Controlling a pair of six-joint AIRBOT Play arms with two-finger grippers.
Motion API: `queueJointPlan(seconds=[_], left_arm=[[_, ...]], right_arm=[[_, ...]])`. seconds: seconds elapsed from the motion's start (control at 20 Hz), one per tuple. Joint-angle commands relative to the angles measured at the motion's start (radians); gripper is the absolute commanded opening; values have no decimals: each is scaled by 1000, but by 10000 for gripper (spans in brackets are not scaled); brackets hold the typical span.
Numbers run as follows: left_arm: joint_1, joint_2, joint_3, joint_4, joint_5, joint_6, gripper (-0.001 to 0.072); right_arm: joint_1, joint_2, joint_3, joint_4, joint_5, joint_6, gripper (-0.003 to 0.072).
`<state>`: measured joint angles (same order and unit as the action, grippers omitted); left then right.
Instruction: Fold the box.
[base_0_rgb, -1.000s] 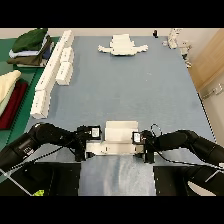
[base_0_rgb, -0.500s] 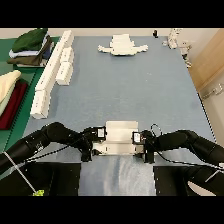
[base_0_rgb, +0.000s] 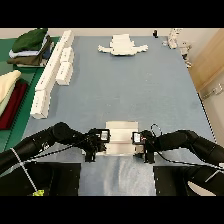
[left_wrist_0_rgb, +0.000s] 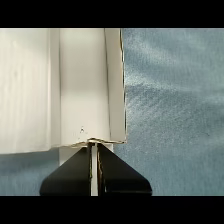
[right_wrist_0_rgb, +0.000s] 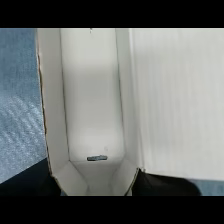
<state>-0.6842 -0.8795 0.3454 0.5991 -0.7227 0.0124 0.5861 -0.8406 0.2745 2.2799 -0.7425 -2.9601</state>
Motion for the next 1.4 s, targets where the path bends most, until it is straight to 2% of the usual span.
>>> queueJointPlan(seconds=[0.0, 0.25, 0.3, 0.35, 0.4, 0.8, 0.85, 0.9, 0.95, 1.0, 1.1, 1.35], left_arm=[[-20, -18, 0, -43, 44, 26, 61], [-27, -45, -1, -72, 68, 25, 65], [-27, -44, -1, -72, 68, 25, 226], [-27, -44, -1, -73, 66, 19, 528], [-27, -44, -1, -72, 61, 6, 568], [-27, -43, 0, -71, 58, -6, 568], [-26, -43, 0, -66, 58, -24, 565], [-26, -42, 1, -51, 58, -70, 381], [-26, -41, 8, 9, 55, -117, 46], [-26, -40, 23, 97, 37, -224, 13], [-26, -35, 68, 269, -24, -543, 13], [-25, 101, 214, 702, -314, -1182, 12]], right_arm=[[1, 0, 1, 1, 0, 0, 503], [1, 0, 1, -15, 0, 0, 504], [1, 0, 1, -17, 0, 0, 504], [1, 0, 1, -17, 0, 1, 503], [1, 0, 1, -17, 0, 1, 503], [1, 0, 1, -17, 0, 1, 504], [1, 0, 1, -17, 0, 1, 504], [1, 0, 1, -17, 0, 1, 504], [1, 0, 1, -17, 0, 1, 504], [1, 0, 1, -17, 0, 1, 504], [1, 0, 1, -17, 0, 0, 503], [1, 0, 1, -17, 0, 1, 503]])
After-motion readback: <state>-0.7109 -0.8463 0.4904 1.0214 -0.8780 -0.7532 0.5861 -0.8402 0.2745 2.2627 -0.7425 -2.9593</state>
